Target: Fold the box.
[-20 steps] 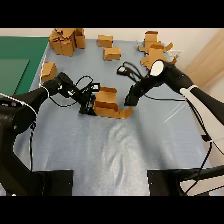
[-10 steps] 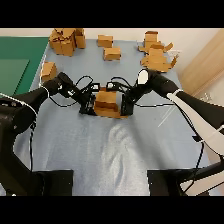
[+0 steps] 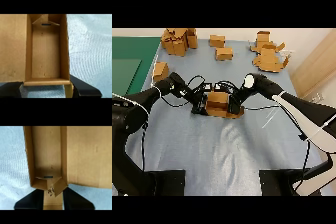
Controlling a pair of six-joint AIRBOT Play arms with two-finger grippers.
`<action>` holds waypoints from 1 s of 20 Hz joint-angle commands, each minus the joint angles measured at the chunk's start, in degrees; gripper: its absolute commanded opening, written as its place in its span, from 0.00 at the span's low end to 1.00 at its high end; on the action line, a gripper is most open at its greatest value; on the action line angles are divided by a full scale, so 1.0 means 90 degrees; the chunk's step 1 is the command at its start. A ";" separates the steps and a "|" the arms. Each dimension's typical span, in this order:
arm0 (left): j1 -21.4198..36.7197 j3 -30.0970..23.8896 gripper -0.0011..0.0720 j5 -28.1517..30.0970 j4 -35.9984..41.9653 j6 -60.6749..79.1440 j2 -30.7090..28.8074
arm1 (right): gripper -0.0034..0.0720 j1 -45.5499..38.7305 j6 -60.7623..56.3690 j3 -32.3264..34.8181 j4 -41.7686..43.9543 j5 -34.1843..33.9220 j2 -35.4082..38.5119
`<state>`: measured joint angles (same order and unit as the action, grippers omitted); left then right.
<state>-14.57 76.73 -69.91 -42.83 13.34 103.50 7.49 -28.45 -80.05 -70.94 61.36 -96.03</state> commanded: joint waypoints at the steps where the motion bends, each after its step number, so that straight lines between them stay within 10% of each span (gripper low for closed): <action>1: -0.0002 0.0002 0.41 -0.0010 0.0000 0.0007 0.0005 | 0.41 0.0007 0.0002 0.0000 0.0000 -0.0078 -0.0022; 15: -0.0002 0.0002 0.41 -0.0005 0.0000 -0.0109 0.0005 | 0.42 0.0202 0.0002 0.0000 0.0090 0.0391 -0.0022; 20: -0.0002 0.0002 0.41 -0.0012 0.0000 -0.0109 0.0005 | 0.16 0.0202 -0.0542 -0.0012 -0.0206 0.0102 -0.0019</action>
<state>-14.44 76.77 -69.84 -42.85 12.43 103.50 9.28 -29.69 -80.05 -71.16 64.14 -96.18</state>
